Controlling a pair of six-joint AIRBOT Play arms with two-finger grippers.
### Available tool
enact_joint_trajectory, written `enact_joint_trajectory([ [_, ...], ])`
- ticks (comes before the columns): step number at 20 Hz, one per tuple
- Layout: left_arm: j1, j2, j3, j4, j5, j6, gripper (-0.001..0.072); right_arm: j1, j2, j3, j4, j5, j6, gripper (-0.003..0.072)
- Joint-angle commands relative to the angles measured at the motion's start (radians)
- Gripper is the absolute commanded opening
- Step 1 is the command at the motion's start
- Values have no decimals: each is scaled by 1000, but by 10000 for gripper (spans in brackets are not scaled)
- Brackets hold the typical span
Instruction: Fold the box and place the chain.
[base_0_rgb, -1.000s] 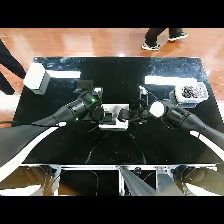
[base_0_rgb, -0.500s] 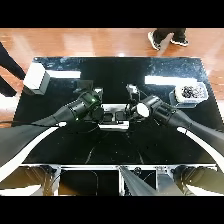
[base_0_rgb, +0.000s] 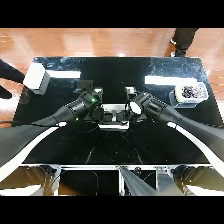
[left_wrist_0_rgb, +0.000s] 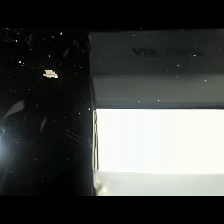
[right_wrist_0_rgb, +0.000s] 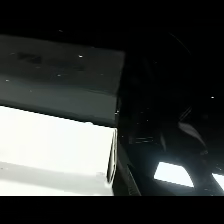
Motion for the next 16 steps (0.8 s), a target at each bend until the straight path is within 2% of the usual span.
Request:
enact_joint_trajectory([
  [1, 0, 0, -1, 1, 1, 0, 22, 1, -12, 11, -12, 22, 4, 366],
  [8, 0, 0, -1, 1, 0, 0, 22, 1, -53, 48, -8, 26, 11, 364],
  [9, 0, 0, -1, 1, 1, 0, 22, 1, -58, 58, -8, 27, 10, 322],
  [10, 0, -1, -1, 1, 0, 0, 22, 1, -61, 64, -8, 26, 10, 312],
  [16, 0, 0, -1, 1, 1, 0, 22, 0, -75, 71, -16, 61, 6, 312],
])
